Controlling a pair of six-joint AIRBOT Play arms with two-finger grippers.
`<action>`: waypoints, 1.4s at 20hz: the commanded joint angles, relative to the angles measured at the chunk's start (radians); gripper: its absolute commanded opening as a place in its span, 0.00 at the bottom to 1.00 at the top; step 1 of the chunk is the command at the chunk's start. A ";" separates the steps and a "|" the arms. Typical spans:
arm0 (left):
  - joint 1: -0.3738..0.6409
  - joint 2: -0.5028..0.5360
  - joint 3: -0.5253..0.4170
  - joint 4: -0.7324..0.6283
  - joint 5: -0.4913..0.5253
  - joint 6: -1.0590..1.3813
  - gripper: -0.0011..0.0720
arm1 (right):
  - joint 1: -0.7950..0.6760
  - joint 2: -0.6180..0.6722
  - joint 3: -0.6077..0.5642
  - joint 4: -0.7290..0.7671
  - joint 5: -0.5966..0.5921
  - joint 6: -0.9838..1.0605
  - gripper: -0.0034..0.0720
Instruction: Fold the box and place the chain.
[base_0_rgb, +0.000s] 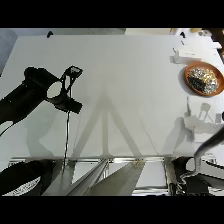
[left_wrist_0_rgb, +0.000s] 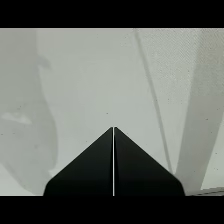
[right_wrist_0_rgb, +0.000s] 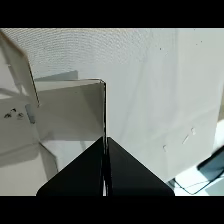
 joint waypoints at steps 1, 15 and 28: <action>0.000 0.001 0.000 0.000 0.000 0.000 0.03 | 0.026 0.013 0.001 0.085 0.009 -0.072 0.06; 0.000 0.001 0.000 -0.008 0.002 0.000 0.03 | 0.592 0.679 -0.419 0.874 -0.185 -0.173 0.06; 0.003 -0.064 0.000 -0.489 0.518 0.444 0.59 | 0.675 0.862 -0.527 0.892 -0.129 -0.151 0.06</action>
